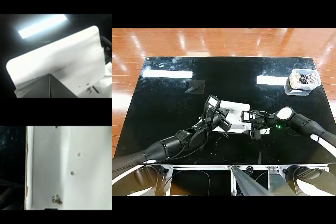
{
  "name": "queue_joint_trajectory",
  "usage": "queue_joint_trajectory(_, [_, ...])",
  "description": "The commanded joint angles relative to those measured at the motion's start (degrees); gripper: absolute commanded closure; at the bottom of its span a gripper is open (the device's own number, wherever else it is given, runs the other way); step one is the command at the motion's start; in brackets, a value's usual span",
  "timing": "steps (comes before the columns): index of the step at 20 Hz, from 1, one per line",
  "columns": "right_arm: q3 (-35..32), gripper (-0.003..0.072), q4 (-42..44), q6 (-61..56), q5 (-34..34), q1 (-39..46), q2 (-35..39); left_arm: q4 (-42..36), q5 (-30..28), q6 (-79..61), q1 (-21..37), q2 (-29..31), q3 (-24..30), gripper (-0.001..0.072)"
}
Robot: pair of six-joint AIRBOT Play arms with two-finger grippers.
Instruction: Fold the box and place the chain.
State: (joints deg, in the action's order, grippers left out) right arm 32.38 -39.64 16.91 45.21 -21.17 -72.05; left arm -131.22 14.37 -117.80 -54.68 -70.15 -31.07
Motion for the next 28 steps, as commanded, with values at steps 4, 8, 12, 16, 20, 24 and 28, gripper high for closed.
queue_joint_trajectory(4, [0.0, 0.0136, 0.0, 0.0, -0.1, 0.0, 0.0, 0.2, -0.3, 1.3, 0.5, -0.4, -0.4, 0.0688])
queue_joint_trajectory(8, [0.0, 0.0135, 0.0, 0.0, 0.0, 0.0, 0.0, 0.7, -3.2, -0.2, 2.9, 3.0, -0.4, 0.0688])
queue_joint_trajectory(12, [0.0, 0.0136, -0.1, 0.1, -0.1, 0.0, 0.0, 4.0, -18.8, -6.9, 8.0, 13.3, -0.3, 0.0688])
queue_joint_trajectory(16, [0.0, 0.0136, -0.1, 2.9, 0.0, 0.0, 0.0, 14.6, -40.0, -6.2, 13.8, 23.6, 0.5, 0.0689])
queue_joint_trajectory(20, [0.0, 0.0136, -0.1, 3.8, 0.0, 0.0, 0.0, 17.0, -49.0, -4.0, 15.0, 31.1, 4.2, 0.0689])
queue_joint_trajectory(24, [0.0, 0.0136, -0.1, 4.6, 0.0, 0.0, 0.0, 18.6, -45.0, -4.4, 15.0, 29.5, 7.6, 0.068])
queue_joint_trajectory(28, [0.0, 0.0135, -0.1, 4.6, 1.2, -0.1, 0.0, 20.5, -44.6, -9.9, 15.1, 22.2, 7.5, 0.0074])
